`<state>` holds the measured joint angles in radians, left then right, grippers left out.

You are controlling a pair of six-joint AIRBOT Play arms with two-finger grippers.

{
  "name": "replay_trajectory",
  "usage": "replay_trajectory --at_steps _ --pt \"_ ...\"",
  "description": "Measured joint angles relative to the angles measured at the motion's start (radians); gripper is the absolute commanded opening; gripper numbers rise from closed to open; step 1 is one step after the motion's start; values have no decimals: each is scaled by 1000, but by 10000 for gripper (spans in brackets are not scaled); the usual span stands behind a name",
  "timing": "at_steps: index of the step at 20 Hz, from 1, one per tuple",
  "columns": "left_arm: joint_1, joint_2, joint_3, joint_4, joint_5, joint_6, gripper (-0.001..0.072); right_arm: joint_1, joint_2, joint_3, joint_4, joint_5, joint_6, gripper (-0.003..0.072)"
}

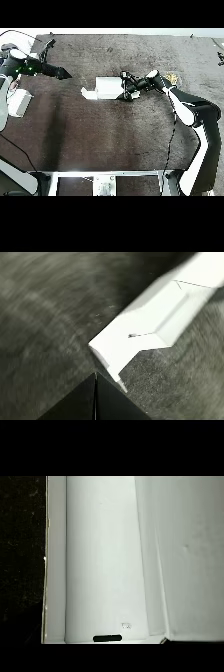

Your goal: Fold the box and place the chain.

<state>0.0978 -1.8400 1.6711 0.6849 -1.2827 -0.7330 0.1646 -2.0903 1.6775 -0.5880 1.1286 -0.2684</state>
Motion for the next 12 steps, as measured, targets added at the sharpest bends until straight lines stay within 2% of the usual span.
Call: replay_trajectory --at_steps 5,12 --pt "-10 0 -122 4 92 -115 11 0 0 0 0 0 0 466" --pt "-108 0 -238 -14 263 -195 10 0 0 0 0 0 0 466"
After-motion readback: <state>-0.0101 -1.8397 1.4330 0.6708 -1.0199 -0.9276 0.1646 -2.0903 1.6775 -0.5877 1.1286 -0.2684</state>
